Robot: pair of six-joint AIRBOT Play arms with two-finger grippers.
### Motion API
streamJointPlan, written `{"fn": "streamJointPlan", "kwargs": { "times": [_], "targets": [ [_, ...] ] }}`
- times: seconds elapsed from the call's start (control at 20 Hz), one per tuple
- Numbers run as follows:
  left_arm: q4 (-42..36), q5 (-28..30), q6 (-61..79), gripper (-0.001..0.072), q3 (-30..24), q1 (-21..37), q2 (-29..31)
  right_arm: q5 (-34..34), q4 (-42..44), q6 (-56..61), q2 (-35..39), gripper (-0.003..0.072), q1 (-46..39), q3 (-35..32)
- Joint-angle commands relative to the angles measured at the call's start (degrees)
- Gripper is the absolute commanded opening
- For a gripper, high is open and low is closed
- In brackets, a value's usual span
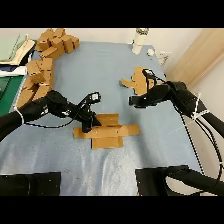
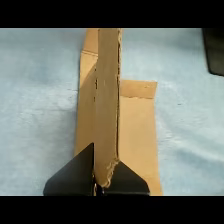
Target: Fold the box.
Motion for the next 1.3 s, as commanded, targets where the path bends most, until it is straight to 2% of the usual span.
{"fn": "streamJointPlan", "kwargs": {
  "times": [0.0, 0.2, 0.4, 1.25],
  "targets": [
    [0.0, -4.2, -1.2, 0.0013, 1.3, 0.2, -0.2, -0.1, 0.0, 0.0, 0.0, 0.0004, 0.0, -0.1],
    [0.5, -4.2, -2.3, 0.0014, 2.6, 1.1, -0.5, 0.0, 0.0, 0.0, 0.0, 0.0004, 0.3, -0.1],
    [0.4, -4.3, -2.7, 0.0013, 2.6, 1.2, -3.4, 0.1, 0.0, 0.0, 0.0, 0.0004, 0.3, -0.1],
    [2.1, -3.7, -2.6, 0.0014, 2.6, 1.0, -3.8, -0.1, 0.0, 0.0, 0.0, 0.0004, 0.3, -0.1]
  ]
}}
